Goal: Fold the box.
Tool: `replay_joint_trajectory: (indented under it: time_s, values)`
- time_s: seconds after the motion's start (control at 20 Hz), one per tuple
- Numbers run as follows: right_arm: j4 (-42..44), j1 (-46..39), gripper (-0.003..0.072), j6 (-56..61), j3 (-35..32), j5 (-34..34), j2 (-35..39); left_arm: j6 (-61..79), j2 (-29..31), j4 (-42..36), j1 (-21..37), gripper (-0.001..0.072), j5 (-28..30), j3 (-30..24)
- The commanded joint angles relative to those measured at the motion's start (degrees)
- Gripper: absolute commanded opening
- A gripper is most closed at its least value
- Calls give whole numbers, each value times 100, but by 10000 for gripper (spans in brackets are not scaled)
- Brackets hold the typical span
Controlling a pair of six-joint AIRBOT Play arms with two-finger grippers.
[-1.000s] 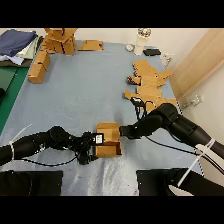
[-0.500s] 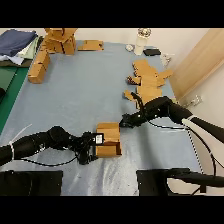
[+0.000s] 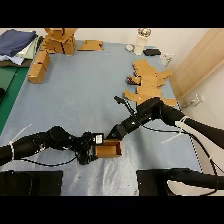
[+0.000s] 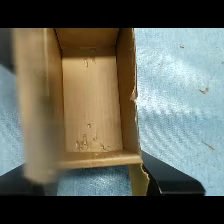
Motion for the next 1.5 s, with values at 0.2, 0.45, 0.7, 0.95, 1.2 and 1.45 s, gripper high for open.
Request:
replay_joint_trajectory:
  time_s: [0.2, 0.45, 0.7, 0.95, 1.2, 1.45]
  values:
    - [-933, 933, 4, -90, -1043, 1705, 1488, 0, 0, 0, -2, 463, 4, -2]
    - [-1823, 1617, 5, -33, -1309, 2699, 2465, 0, 0, 0, -2, 463, 2, -2]
    - [-2369, 2170, 6, -22, -1486, 3233, 2651, 0, 0, 0, -2, 463, 4, -2]
    - [-3128, 2809, 5, 256, -1497, 3687, 2789, 0, 0, 0, -2, 463, 2, -2]
    - [-4354, 3440, 13, 778, -1593, 3978, 3023, 0, 0, 0, -2, 463, 4, -2]
    - [-4435, 3694, 500, 728, -1532, 3908, 3338, 0, 0, 0, -2, 463, 2, -2]
